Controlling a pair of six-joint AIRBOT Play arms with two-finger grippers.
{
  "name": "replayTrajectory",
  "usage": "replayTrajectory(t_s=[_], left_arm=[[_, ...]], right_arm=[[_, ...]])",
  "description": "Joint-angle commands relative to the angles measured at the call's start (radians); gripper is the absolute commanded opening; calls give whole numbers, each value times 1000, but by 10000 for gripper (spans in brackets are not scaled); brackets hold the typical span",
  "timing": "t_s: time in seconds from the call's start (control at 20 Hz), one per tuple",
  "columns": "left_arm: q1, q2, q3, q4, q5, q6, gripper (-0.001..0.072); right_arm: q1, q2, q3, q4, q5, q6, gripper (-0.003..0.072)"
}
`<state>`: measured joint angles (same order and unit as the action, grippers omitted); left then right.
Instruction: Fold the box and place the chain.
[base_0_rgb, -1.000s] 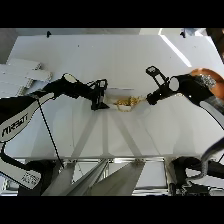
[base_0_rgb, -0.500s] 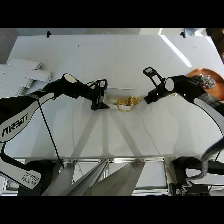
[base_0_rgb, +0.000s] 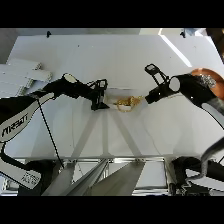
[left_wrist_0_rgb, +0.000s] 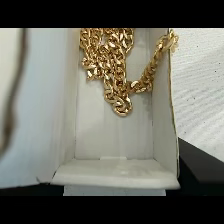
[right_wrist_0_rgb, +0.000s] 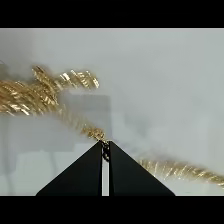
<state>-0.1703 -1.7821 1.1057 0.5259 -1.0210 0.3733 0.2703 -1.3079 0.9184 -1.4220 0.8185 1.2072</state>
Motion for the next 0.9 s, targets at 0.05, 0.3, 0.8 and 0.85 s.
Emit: replayTrajectory(t_s=[0.05, 0.3, 0.8, 0.85], left_arm=[[0, 1, 0, 0, 0, 0, 346], [0, 1, 0, 0, 0, 0, 346], [0, 1, 0, 0, 0, 0, 346], [0, 1, 0, 0, 0, 0, 346]], right_arm=[[38, 102, 2, 261, -13, -71, 10], [69, 109, 2, 662, -65, -274, 10], [106, 74, 2, 1054, -54, -559, 7], [119, 53, 2, 1054, -53, -562, 7]])
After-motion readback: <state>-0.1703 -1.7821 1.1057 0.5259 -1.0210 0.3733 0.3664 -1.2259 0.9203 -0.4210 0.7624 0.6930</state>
